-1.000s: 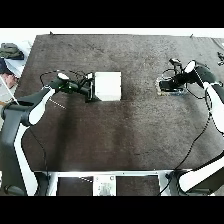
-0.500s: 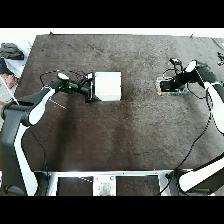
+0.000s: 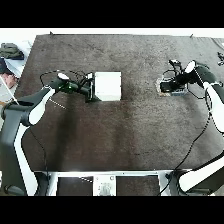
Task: Fold the box and place the chain.
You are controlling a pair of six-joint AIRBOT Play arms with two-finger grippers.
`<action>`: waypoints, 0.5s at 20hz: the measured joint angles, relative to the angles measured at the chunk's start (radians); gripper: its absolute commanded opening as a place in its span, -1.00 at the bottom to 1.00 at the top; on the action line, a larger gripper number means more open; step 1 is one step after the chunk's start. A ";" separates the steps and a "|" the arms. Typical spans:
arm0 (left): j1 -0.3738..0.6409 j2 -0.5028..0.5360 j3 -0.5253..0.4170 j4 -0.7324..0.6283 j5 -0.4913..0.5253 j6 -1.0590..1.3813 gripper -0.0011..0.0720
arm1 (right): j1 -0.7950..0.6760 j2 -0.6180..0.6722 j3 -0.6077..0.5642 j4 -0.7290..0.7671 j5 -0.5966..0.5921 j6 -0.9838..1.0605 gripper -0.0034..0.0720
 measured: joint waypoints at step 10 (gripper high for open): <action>0.000 0.000 0.000 0.000 0.000 0.000 -0.13 | 0.000 0.019 -0.001 -0.018 -0.027 0.006 -0.93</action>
